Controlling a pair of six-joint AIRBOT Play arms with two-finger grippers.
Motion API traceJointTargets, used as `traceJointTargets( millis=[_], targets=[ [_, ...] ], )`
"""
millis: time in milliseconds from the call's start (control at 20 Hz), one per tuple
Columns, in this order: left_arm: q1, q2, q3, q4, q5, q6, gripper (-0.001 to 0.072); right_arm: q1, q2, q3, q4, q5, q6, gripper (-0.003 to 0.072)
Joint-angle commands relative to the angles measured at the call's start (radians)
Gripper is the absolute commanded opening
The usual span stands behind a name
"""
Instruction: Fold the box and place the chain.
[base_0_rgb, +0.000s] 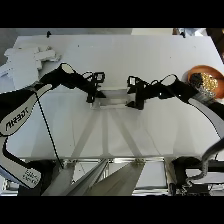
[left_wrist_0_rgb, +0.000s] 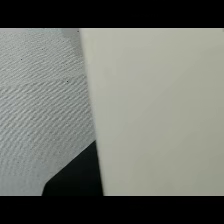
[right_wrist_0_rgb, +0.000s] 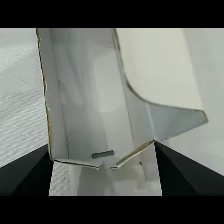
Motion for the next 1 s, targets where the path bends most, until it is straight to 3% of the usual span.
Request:
traceJointTargets(
  millis=[0,950],
  targets=[
    [-0.001,0.001,0.000,0.000,0.001,0.000,0.0016,-0.002,-0.046,0.031,0.005,0.069,-0.012,0.0656],
    [-0.001,0.001,0.000,0.000,0.001,0.000,0.0016,0.000,-0.147,0.033,0.130,0.091,-0.109,0.0656]
  ],
)
